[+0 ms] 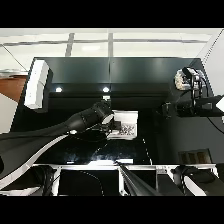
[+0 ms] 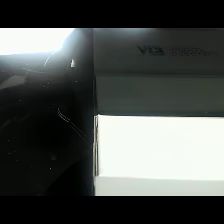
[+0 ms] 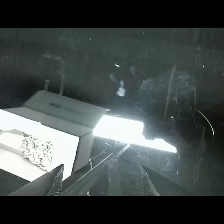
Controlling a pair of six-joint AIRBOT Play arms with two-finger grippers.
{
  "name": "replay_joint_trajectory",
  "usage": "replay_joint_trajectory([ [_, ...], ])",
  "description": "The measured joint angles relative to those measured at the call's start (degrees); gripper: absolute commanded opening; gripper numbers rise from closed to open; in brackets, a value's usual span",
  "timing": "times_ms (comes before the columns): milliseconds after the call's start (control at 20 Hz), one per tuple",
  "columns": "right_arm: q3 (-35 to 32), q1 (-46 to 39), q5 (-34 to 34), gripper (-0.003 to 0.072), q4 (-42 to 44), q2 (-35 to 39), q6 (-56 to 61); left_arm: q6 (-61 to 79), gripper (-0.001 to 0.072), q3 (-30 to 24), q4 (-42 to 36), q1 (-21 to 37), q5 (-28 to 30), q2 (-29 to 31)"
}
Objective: Fold the box and place the chain.
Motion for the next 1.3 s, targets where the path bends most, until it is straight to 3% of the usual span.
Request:
replay_joint_trajectory([
  [150, 0.00, -0.39, 0.24, 0.0567, -0.07, 0.17, -0.02, -0.02, 0.0454, 0.02, -0.42, 0.00, 1.31, -0.02],
  [200, 0.00, -0.46, 0.31, 0.0567, -0.04, 0.17, -0.02, -0.04, 0.0536, 0.17, -0.46, -0.02, 1.70, -0.02],
  [550, 0.02, -0.59, 0.48, 0.0567, -0.13, 0.20, -0.13, 2.71, 0.0532, 5.05, 1.70, 0.07, -4.68, 1.79],
  [900, 0.00, -0.61, 0.46, 0.0567, -0.59, 0.20, -0.63, 21.88, 0.0509, 6.19, 3.04, 2.97, -13.92, 11.15],
  [1100, 0.02, -0.66, 0.44, 0.0567, -1.40, 0.20, -0.66, 30.56, 0.0509, 0.92, 2.45, 9.79, -15.89, 19.50],
  [1300, 0.00, -0.63, 0.31, 0.0567, -1.64, 0.20, -0.66, 42.05, 0.0509, -9.79, -7.56, 19.39, -10.27, 29.40],
])
